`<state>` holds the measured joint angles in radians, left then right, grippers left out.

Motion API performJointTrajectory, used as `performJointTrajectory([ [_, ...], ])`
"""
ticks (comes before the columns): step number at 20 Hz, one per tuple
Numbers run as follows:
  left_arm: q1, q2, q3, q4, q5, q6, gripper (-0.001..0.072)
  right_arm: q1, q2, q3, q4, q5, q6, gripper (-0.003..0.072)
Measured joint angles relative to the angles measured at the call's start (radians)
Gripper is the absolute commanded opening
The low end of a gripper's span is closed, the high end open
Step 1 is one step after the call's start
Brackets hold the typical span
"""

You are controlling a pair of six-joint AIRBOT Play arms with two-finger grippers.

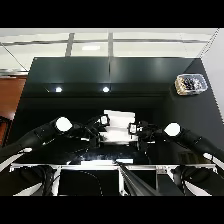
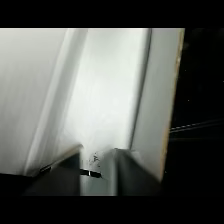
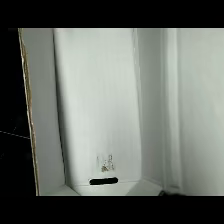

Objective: Fold the box and place the chain.

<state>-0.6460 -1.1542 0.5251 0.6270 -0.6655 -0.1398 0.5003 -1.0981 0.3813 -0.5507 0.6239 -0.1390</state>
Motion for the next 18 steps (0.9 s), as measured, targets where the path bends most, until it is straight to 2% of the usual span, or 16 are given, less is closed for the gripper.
performJointTrajectory([
  [5, 0.046, 0.137, 0.008, 0.199, -0.023, -0.194, 0.0032, 0.000, 0.000, 0.000, 0.000, -0.001, 0.000, 0.0110],
  [7, 0.117, 0.209, 0.008, 0.299, -0.064, -0.372, 0.0033, 0.000, 0.000, 0.000, 0.000, -0.001, 0.000, 0.0110],
  [10, 0.255, 0.261, 0.008, 0.406, -0.159, -0.670, 0.0032, 0.000, 0.000, 0.000, 0.000, -0.002, 0.000, 0.0110],
  [12, 0.342, 0.264, -0.002, 0.442, -0.210, -0.823, 0.0033, 0.000, 0.000, 0.000, 0.000, -0.002, 0.000, 0.0110],
  [14, 0.422, 0.242, -0.023, 0.461, -0.220, -1.019, 0.0033, 0.000, 0.000, 0.000, 0.000, -0.002, 0.000, 0.0110],
  [16, 0.491, 0.192, -0.045, 0.448, -0.250, -1.177, 0.0035, 0.000, 0.000, 0.000, 0.000, -0.002, 0.000, 0.0110],
  [18, 0.536, 0.124, -0.064, 0.389, -0.274, -1.230, 0.0035, 0.000, 0.000, 0.000, 0.000, -0.002, 0.000, 0.0110],
])
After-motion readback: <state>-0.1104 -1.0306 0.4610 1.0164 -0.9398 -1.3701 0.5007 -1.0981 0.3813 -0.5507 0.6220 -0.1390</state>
